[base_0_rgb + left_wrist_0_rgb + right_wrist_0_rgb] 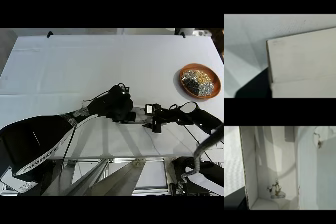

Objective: Fold the box and place the chain.

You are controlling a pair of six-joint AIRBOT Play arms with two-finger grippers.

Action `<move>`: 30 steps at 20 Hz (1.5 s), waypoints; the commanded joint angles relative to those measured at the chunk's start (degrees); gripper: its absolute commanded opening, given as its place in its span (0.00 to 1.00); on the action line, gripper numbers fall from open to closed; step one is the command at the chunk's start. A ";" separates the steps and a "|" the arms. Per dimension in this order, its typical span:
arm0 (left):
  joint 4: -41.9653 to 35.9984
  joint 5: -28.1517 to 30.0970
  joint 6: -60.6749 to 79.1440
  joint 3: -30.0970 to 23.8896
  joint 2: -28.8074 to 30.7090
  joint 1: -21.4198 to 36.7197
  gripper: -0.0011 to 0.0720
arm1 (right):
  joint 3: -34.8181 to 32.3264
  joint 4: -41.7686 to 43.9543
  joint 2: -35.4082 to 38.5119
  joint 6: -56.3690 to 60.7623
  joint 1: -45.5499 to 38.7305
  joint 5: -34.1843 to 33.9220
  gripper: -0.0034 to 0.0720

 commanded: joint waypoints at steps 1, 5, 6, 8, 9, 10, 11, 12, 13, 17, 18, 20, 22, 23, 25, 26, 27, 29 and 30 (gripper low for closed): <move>-2.16 -0.20 -1.38 0.02 -0.02 1.05 0.03 | 0.00 0.07 -0.04 0.04 0.02 -0.04 0.62; -0.55 -0.31 -5.25 0.02 -0.02 1.01 0.02 | 0.00 0.07 -0.04 0.04 0.02 -0.04 0.62; -0.55 -0.37 -5.20 0.02 -0.02 0.98 0.02 | 0.00 0.07 -0.04 0.04 0.02 -0.04 0.62; -0.59 -0.33 -5.22 0.02 -0.02 0.98 0.04 | 0.00 0.07 -0.04 0.04 0.02 -0.04 0.62; -0.59 -0.35 -5.22 0.02 0.00 1.01 0.12 | 0.00 0.07 -0.04 0.04 0.02 -0.04 0.62; -0.59 -0.35 -5.44 0.02 -0.02 0.98 0.29 | 0.00 0.07 -0.04 0.04 0.02 -0.02 0.62; -0.57 -0.44 -5.77 0.02 -0.02 0.98 0.44 | 0.00 0.07 -0.04 0.04 0.02 -0.04 0.62; -0.57 -0.87 -6.05 0.02 -0.02 0.98 0.49 | 0.00 0.07 -0.04 0.04 0.02 -0.04 0.62; -0.35 -1.57 -6.03 0.02 -0.02 0.98 0.49 | 0.00 0.07 -0.04 0.04 0.02 -0.04 0.62; -0.46 -3.17 -6.03 0.02 -0.02 0.92 0.49 | 0.00 0.07 -0.04 0.04 0.02 -0.04 0.62; -0.66 -3.17 -6.05 0.02 -0.02 0.92 0.49 | 0.00 0.07 -0.04 0.04 0.02 -0.04 0.62; -0.66 -3.17 -6.05 0.02 -0.02 0.92 0.49 | 0.00 0.07 -0.04 0.04 0.02 -0.04 0.62; -0.66 -3.19 -6.05 0.02 -0.02 0.92 0.49 | 0.00 0.07 -0.04 0.04 0.02 -0.04 0.62; -0.63 -3.19 -6.03 0.02 -0.02 0.92 0.49 | 0.00 0.07 -0.04 0.04 0.02 -0.04 0.62; 0.11 -3.23 -6.05 0.02 -0.02 0.94 0.49 | 0.00 0.07 -0.04 0.04 0.02 -0.04 0.62; 0.96 -3.43 -6.03 0.02 -0.02 0.96 0.49 | 0.00 0.07 -0.04 0.04 0.02 -0.04 0.62; 0.83 -3.61 -6.03 0.00 -0.02 0.96 0.49 | 0.00 0.07 -0.04 0.04 0.02 -0.04 0.62; 0.96 -3.91 -6.05 0.00 -0.02 0.96 0.49 | 0.00 0.04 -0.04 0.04 0.02 -0.02 0.62; 0.90 -4.94 -6.03 0.02 -0.02 0.96 0.49 | 0.00 0.09 -0.04 0.04 0.02 -0.02 0.62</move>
